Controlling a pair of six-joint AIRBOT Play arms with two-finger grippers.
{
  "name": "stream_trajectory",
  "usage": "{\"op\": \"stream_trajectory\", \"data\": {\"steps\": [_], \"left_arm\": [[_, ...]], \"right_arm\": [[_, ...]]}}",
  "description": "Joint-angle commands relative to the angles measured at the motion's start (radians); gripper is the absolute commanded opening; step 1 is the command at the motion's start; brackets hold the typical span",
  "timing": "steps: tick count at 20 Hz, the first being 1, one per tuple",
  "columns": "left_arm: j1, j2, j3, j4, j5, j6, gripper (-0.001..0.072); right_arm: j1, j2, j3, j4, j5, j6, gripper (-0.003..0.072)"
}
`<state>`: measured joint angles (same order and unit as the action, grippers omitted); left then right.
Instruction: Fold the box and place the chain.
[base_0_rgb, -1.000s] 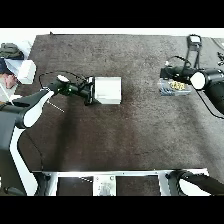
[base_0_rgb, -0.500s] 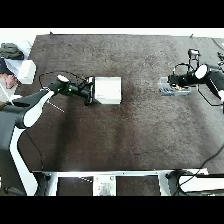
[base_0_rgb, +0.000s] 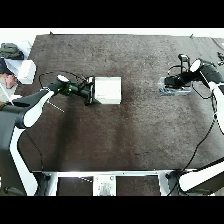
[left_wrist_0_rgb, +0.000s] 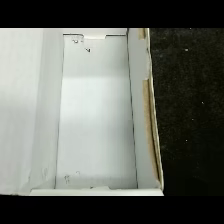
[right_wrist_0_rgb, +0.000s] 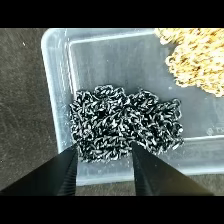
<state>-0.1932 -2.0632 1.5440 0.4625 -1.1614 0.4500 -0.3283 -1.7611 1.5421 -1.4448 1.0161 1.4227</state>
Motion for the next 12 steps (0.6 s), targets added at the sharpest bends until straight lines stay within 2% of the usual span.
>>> {"op": "stream_trajectory", "data": {"steps": [1, 8, 9, 10, 12], "left_arm": [[0.0, 0.0, 0.0, 0.0, 0.0, 0.0, 0.0411], [0.0, 0.0, 0.0, 0.0, 0.0, 0.0, 0.0412], [0.0, 0.0, 0.0, 0.0, 0.0, 0.0, 0.0411], [0.0, 0.0, 0.0, 0.0, 0.0, 0.0, 0.0411], [0.0, 0.0, 0.0, 0.0, 0.0, 0.0, 0.0411]], "right_arm": [[-0.001, -0.042, 0.013, 0.013, 0.016, -0.014, 0.0322], [0.003, -0.062, 0.013, 0.013, 0.006, -0.016, 0.0319], [0.004, -0.062, 0.013, 0.013, 0.004, -0.021, 0.0213], [0.004, -0.062, 0.013, 0.013, 0.005, -0.021, 0.0155], [0.005, -0.059, 0.013, 0.01, -0.002, -0.021, 0.0129]]}}
